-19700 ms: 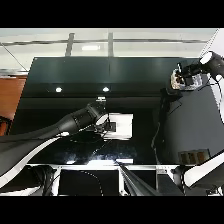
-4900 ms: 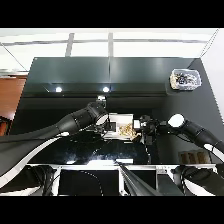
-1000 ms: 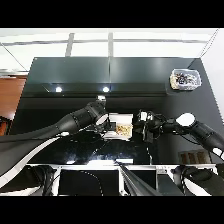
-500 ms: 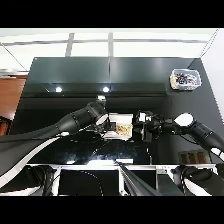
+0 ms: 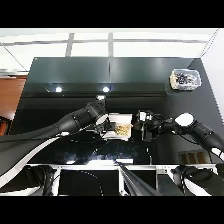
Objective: Fold the box and place the chain.
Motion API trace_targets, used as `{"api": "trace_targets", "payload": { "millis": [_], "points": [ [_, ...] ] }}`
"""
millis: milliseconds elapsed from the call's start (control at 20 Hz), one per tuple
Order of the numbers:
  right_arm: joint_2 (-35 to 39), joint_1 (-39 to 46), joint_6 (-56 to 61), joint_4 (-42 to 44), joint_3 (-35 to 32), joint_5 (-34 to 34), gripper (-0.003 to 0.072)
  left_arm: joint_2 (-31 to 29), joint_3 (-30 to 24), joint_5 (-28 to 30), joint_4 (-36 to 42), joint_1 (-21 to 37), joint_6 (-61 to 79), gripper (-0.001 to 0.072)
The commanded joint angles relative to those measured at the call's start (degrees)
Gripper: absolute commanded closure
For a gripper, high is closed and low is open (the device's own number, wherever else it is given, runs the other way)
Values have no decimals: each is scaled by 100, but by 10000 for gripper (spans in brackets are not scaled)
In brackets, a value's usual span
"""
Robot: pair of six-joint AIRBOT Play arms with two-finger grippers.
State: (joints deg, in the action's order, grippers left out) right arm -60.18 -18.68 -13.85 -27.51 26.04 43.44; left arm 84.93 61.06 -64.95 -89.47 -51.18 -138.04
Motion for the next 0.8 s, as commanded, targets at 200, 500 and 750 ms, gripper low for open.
{"api": "trace_targets", "payload": {
  "millis": [200,500,750],
  "points": [
    [896,11,1338,-938,15,96,670,4,0,17,15,-2,-2,678],
    [1266,-299,2988,-199,61,310,667,4,0,17,15,-2,-4,678],
    [1217,-614,4354,-498,111,-310,328,4,0,7,17,-2,-2,678]
  ]
}}
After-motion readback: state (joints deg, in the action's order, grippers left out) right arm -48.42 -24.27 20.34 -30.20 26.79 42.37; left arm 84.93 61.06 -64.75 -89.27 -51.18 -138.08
